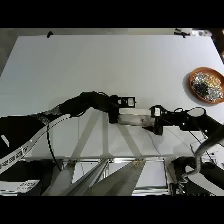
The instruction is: Fold the box and place the chain.
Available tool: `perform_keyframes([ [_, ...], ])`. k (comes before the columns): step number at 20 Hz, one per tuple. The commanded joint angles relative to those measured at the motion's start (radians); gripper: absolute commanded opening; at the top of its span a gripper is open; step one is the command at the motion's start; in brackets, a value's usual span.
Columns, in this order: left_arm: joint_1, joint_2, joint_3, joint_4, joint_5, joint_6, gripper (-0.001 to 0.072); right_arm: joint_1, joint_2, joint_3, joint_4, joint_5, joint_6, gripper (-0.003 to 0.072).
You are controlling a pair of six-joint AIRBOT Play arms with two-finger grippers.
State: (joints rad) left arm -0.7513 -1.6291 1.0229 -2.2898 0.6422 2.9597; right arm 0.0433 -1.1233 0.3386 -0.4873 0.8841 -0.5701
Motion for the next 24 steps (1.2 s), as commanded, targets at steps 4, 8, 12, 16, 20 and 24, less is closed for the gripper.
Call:
perform_keyframes([
  [4,0.0,-0.001,0.0,-0.002,-0.003,-0.001,0.0012,0.001,-0.026,0.0,-0.001,-0.014,0.011,0.0661],
  [8,0.0,-0.001,0.0,-0.002,-0.003,-0.001,0.0012,0.001,-0.047,0.0,-0.009,-0.034,-0.007,0.066],
  [12,0.0,-0.001,0.0,-0.002,-0.003,-0.001,0.0012,0.0,-0.058,0.016,-0.035,-0.043,-0.007,0.0647],
  [16,0.0,-0.001,0.0,-0.002,-0.003,-0.001,0.0012,0.0,-0.079,0.032,-0.035,-0.042,-0.007,0.0598],
  [20,0.0,-0.001,0.0,-0.002,-0.003,-0.001,0.0012,0.0,-0.09,0.042,-0.027,-0.034,-0.007,0.055],
  [24,0.0,-0.001,0.0,-0.002,-0.003,-0.001,0.0012,0.0,-0.106,0.043,-0.03,-0.035,-0.007,0.0403],
])
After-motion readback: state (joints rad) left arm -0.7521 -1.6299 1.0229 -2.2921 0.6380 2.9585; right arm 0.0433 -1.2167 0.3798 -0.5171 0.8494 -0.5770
